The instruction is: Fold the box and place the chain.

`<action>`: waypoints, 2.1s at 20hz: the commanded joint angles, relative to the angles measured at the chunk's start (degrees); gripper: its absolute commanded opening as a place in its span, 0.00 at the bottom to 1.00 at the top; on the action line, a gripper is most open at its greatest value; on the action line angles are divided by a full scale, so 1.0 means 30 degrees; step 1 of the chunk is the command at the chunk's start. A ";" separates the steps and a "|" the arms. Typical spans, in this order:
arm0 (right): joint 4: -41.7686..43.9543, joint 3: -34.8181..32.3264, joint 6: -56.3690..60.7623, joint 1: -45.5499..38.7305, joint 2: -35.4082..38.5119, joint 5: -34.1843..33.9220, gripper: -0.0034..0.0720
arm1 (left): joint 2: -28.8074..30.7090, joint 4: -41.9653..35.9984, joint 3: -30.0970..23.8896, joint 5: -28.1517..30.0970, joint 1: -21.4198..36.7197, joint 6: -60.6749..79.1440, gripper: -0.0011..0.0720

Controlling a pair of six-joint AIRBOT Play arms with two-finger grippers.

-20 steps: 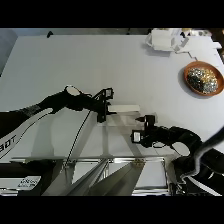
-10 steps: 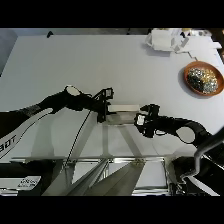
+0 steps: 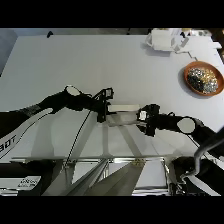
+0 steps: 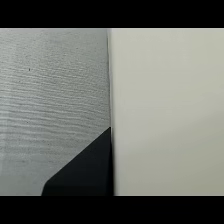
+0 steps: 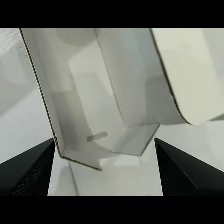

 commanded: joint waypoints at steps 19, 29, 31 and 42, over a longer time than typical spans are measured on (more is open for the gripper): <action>0.6550 0.0102 -0.8874 -0.3126 -0.3279 0.2783 0.97 | -0.0007 0.0007 0.0007 0.0000 -0.0015 0.0000 0.03; 0.6572 0.1719 -0.9194 -0.3126 -0.6025 0.4605 0.97 | -0.0007 0.0007 0.0007 0.0000 -0.0015 0.0000 0.03; 0.6579 0.1719 -0.9187 -0.3126 -0.6346 0.4721 0.97 | -0.0007 0.0007 0.0007 0.0000 -0.0015 0.0000 0.03; 0.7512 0.1719 -0.9996 -0.3126 -0.7125 0.4481 0.82 | -0.0007 0.0007 0.0007 0.0000 -0.0015 0.0000 0.03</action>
